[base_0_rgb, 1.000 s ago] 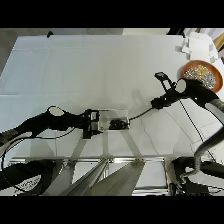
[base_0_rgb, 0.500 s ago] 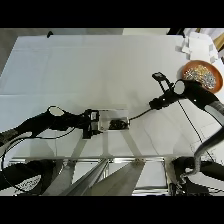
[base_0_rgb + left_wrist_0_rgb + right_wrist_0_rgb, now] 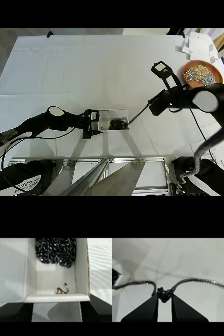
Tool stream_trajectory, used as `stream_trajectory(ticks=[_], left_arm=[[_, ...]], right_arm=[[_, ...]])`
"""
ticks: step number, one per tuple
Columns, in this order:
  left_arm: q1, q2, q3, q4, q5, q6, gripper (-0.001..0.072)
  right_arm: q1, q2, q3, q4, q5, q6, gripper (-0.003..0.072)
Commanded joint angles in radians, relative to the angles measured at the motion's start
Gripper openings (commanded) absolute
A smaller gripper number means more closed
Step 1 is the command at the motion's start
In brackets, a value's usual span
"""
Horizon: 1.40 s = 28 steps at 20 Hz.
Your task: Fold the box and place the chain.
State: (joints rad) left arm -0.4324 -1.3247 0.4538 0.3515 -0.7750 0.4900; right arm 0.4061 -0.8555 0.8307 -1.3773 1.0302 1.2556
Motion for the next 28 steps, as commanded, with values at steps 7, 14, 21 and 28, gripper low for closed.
stream_trajectory(ticks=[7, 14, 21, 28], left_arm=[[0.001, 0.0, 0.0, 0.0, 0.0, 0.0, 0.0254], [0.001, 0.0, 0.0, 0.0, 0.0, 0.0, 0.0255], [0.001, 0.0, 0.0, 0.0, 0.0, 0.0, 0.0254], [0.001, 0.0, 0.0, 0.0, 0.0, 0.0, 0.0255]], right_arm=[[0.083, 0.253, 0.001, 0.346, 0.02, -0.111, 0.0014], [0.083, 0.249, 0.001, 0.668, -0.204, -0.244, 0.0014], [0.083, 0.182, 0.001, 0.693, -0.152, -0.245, 0.0014], [0.14, -0.106, -0.038, 0.618, -0.055, -0.315, 0.0014]])
